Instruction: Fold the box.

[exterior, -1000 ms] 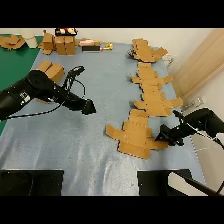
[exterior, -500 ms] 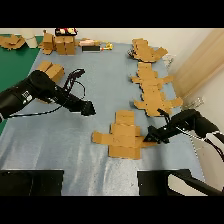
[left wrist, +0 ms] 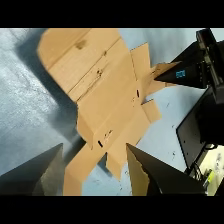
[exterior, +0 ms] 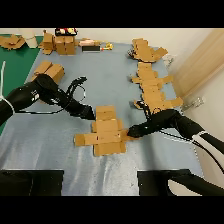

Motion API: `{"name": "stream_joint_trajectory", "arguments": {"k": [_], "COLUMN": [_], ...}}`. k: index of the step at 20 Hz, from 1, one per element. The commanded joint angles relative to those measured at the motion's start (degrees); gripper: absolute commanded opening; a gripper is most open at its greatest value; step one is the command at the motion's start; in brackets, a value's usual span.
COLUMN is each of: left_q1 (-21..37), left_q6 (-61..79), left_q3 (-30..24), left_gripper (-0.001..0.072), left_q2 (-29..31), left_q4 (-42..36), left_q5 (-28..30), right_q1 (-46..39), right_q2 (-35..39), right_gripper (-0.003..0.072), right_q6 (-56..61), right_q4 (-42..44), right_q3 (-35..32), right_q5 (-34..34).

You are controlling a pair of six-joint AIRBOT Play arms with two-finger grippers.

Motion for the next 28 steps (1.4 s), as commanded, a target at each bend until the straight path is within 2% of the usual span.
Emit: {"name": "stream_joint_trajectory", "arguments": {"k": [1,6,10,13,20,28], "left_q1": [0.81,1.64,1.64,1.64,1.86,1.86], "left_q6": [3.04,5.81,12.26,13.27,22.73,26.43], "left_q3": [-0.02,-0.02,0.68,1.9,2.25,2.25], "left_gripper": [0.0589,0.0589,0.0589,0.0589,0.0588,0.0588], "left_q2": [-2.51,-7.28,-11.8,-14.88,-15.17,-15.67], "left_q4": [-1.79,-2.8,-9.05,-10.19,-17.92,-18.53], "left_q5": [-0.44,0.74,1.92,1.73,1.27,-3.32], "right_q1": [3.02,3.02,3.04,3.04,3.15,3.13], "right_q2": [-0.02,-0.04,-0.04,-0.04,-0.04,-0.04], "right_gripper": [0.0006,0.0006,0.0005,0.0005,0.0005,0.0006], "right_q6": [-1.64,-1.64,-1.64,-1.64,-1.68,-2.03], "right_q4": [0.98,1.03,1.05,1.2,1.22,1.09], "right_q3": [0.02,0.02,0.02,0.02,0.02,0.02], "right_q5": [2.84,2.84,1.7,0.76,-1.29,-1.16]}}
